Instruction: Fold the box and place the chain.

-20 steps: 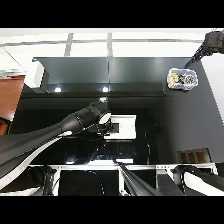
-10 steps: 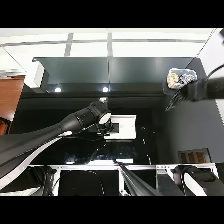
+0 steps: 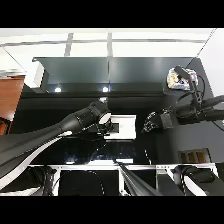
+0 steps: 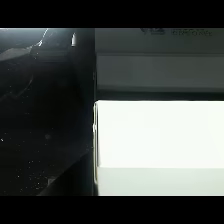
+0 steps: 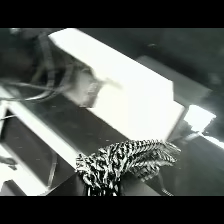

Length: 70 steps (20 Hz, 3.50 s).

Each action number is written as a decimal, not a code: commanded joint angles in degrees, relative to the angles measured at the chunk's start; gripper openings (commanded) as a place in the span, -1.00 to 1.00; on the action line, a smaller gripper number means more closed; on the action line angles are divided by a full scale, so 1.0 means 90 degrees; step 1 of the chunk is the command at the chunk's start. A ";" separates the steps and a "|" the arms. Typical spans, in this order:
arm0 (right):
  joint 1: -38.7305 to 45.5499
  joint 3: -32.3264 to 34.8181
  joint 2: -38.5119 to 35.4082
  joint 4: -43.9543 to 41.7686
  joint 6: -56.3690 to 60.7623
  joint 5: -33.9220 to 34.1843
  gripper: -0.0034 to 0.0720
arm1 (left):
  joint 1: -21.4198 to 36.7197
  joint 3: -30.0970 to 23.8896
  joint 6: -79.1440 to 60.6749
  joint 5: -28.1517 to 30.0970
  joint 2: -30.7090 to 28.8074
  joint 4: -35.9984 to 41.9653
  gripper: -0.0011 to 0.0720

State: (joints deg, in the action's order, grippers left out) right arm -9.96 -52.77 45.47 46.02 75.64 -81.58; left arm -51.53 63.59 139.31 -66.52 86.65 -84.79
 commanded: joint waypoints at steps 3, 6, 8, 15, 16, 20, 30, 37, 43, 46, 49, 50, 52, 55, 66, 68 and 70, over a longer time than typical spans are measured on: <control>-0.0697 0.0080 0.0058 -0.0471 -0.0002 0.0408 -0.89 | 0.0005 0.0002 -0.0002 -0.0015 -0.0002 0.0000 -0.90; -0.1042 0.0112 0.0109 -0.0464 -0.0002 0.0748 -0.88 | 0.0005 0.0002 -0.0005 -0.0015 -0.0002 -0.0002 -0.89; -0.1239 0.0233 0.0228 -0.0442 -0.0002 0.1171 -0.88 | 0.0005 0.0002 -0.0005 -0.0015 -0.0002 -0.0002 -0.90; -0.1477 0.1044 0.1258 -0.0277 0.0032 0.2395 -0.88 | 0.0005 0.0002 -0.0005 -0.0012 -0.0002 -0.0002 -0.90; -0.1515 0.1149 0.1387 -0.0270 0.0053 0.2667 -0.88 | 0.0005 0.0002 -0.0002 -0.0010 -0.0002 -0.0002 -0.89; -0.1525 0.1275 0.1659 -0.0223 0.0063 0.2783 0.08 | 0.0005 0.0002 -0.0002 0.0000 -0.0002 -0.0002 -0.90; 0.0491 0.1702 -0.0129 0.2866 0.0075 0.1608 0.09 | 0.0005 0.0002 -0.0002 0.0012 0.0005 -0.0002 -0.89; 0.0301 0.2348 -0.0202 0.1872 -0.0226 0.1991 0.09 | 0.0002 0.0000 0.0000 0.0078 0.0017 -0.0029 -0.89; 0.0231 0.2348 -0.0202 0.1868 -0.0221 0.1950 0.09 | -0.0027 0.0005 0.0027 0.0143 -0.0270 -0.0255 0.44; 0.0231 0.2348 -0.0202 0.1870 -0.0221 0.1982 0.09 | -0.0197 -0.0002 -0.0083 -0.0160 -0.0809 -0.0906 0.51; 0.0231 0.2348 -0.0202 0.1868 -0.0219 0.2055 0.09 | -0.0529 -0.0214 -0.0248 -0.0493 -0.1644 -0.1906 0.51; 0.0231 0.2348 -0.0202 0.1868 -0.0219 0.2108 0.09 | -0.0559 -0.0408 -0.0177 -0.0529 -0.1953 -0.2147 0.51; 0.0231 0.2348 -0.0202 0.1868 -0.0221 0.2176 0.09 | -0.0544 -0.1001 0.0172 -0.0471 -0.2611 -0.2562 0.51; 0.0228 0.2348 -0.0202 0.1860 -0.0219 0.2278 0.09 | 0.0102 -0.2283 0.0733 0.0180 -0.3538 -0.2412 0.51; 0.0228 0.2348 -0.0194 0.1819 -0.0216 0.2696 0.09 | 0.2392 -0.4177 -1.1732 0.2414 -0.4216 0.4755 0.99; 0.0228 0.2348 -0.0194 0.1819 -0.0214 0.2718 0.09 | 0.2390 -0.4136 -1.3865 0.2322 -0.4087 0.4855 0.99; 0.0228 0.2348 -0.0192 0.1792 -0.0216 0.2735 0.09 | 0.2669 -0.4114 -1.4681 0.2106 -0.3616 0.5598 0.99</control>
State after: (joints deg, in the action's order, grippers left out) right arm -7.88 -31.66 43.70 62.37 73.67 -57.54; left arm -29.63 26.68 36.36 -44.53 50.61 -44.38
